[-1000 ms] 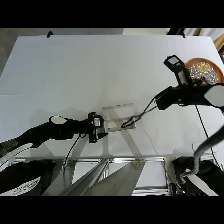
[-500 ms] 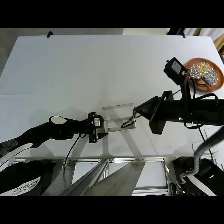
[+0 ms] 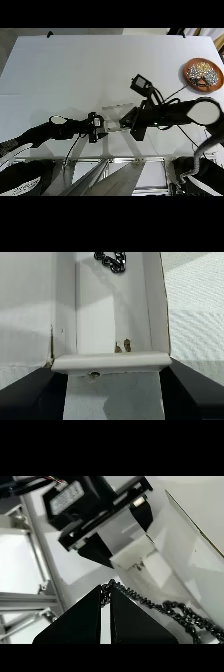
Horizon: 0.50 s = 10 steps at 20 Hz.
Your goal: Fold the box and place the chain.
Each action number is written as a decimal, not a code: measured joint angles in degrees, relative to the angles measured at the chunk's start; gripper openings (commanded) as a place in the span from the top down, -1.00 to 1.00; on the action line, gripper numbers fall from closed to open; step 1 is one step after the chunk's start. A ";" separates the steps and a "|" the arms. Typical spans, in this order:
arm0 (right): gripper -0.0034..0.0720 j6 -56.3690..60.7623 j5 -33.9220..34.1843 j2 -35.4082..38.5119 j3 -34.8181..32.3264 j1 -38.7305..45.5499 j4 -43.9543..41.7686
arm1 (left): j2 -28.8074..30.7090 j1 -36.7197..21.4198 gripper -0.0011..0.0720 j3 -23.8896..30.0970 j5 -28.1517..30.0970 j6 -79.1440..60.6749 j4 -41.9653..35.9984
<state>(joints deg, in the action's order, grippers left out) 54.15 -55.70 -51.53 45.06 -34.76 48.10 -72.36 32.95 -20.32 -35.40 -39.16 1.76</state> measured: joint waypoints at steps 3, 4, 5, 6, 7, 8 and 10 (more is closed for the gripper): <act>0.85 -0.31 2.86 -6.27 -1.27 -0.63 0.20 | 0.00 0.00 0.60 0.00 0.00 0.00 0.00; 0.85 -0.44 3.63 -8.59 -1.55 -0.72 0.33 | 0.00 0.00 0.60 0.00 -0.02 -0.02 0.02; 0.85 -0.48 4.33 -10.67 -1.75 -0.79 0.39 | 0.00 0.00 0.60 0.00 -0.02 0.00 0.00; 0.83 -0.50 5.05 -12.83 -1.90 -0.85 0.44 | 0.00 0.00 0.60 0.00 -0.02 0.00 0.02; 0.68 -0.57 5.62 -14.71 -2.03 -0.90 0.52 | 0.00 0.00 0.60 0.00 -0.02 -0.02 0.00; 0.56 -0.57 6.19 -16.55 -2.08 -0.92 0.61 | 0.00 0.00 0.60 0.00 0.00 0.00 0.00; 0.55 -0.55 7.06 -19.23 -2.16 -0.94 0.59 | 0.00 0.00 0.60 0.00 0.00 0.00 0.00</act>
